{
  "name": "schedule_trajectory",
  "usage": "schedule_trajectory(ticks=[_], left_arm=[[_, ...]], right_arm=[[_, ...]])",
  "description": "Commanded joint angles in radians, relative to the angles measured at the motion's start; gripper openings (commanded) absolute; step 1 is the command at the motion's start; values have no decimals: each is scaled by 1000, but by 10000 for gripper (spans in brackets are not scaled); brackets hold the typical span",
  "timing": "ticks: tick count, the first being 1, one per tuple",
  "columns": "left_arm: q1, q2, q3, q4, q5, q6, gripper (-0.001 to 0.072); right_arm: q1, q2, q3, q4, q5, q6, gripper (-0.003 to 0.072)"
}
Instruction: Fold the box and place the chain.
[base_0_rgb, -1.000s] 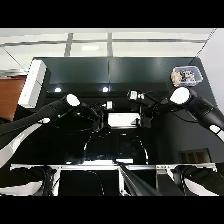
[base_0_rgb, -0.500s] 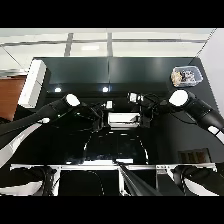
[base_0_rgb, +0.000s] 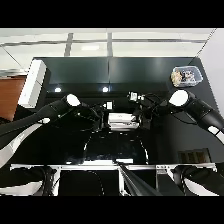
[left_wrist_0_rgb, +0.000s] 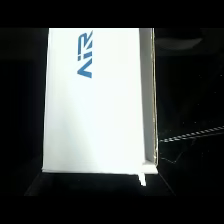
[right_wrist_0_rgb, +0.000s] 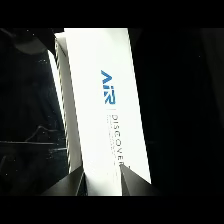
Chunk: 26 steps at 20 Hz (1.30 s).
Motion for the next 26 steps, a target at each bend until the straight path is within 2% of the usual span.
schedule_trajectory(ticks=[1,8,10,26], left_arm=[[0,-1,0,0,3,0,470],[0,-1,0,0,3,-1,470],[0,-1,0,0,3,-1,470],[0,-1,0,0,3,-2,470]], right_arm=[[1,-1,-3,-2,19,23,224],[1,-1,-3,-6,55,26,226],[1,-1,-3,-6,56,27,264],[8,-1,-15,-54,60,92,263]])
